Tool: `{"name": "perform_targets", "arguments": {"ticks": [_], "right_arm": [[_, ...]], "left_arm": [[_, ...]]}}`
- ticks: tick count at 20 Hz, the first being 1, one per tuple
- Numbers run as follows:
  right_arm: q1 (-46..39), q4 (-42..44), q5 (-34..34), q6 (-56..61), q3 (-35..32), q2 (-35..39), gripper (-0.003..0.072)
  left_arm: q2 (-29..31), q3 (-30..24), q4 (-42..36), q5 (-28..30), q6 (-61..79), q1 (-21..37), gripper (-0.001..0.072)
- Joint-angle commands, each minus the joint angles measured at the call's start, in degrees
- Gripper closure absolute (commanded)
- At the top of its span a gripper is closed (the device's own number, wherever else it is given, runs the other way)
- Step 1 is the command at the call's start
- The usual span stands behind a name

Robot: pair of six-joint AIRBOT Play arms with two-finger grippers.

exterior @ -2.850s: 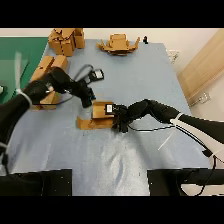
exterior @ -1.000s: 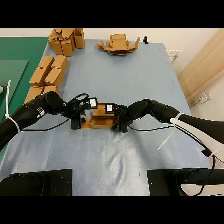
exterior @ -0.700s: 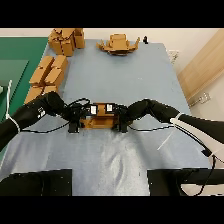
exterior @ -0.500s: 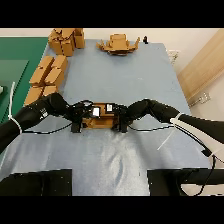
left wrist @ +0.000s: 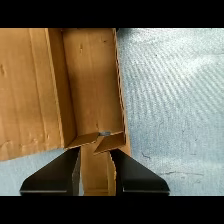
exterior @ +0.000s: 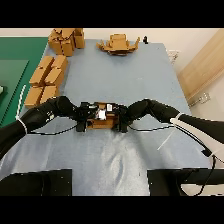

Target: Fold the box.

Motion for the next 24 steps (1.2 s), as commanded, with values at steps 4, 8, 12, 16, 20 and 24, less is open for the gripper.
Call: {"name": "perform_targets", "arguments": {"ticks": [4,8,12,16,20,24], "right_arm": [[0.04,-0.02,0.09,-0.17,-0.02,0.04,0.0096],[0.04,-0.04,0.09,-0.17,-0.02,0.04,0.0097],[0.04,-0.04,0.09,-0.15,-0.02,0.04,0.0096],[0.04,-0.04,0.07,-0.15,-0.02,0.04,0.0097],[0.04,-0.04,0.09,-0.15,-0.02,0.04,0.0096],[0.07,-0.04,0.09,-0.15,-0.02,0.04,0.0097]], "left_arm": [[-0.07,0.04,-2.82,3.63,0.09,-0.44,0.0476],[-0.74,0.07,-6.01,4.55,0.11,-0.46,0.0475],[-0.79,0.04,-7.13,4.35,0.09,-0.46,0.0476],[-0.79,0.04,-7.1,3.04,0.31,-0.46,0.0473],[-0.79,0.04,-7.08,0.07,0.31,-0.46,0.034],[-0.79,0.04,-7.06,0.0,0.31,-0.46,0.034]]}}
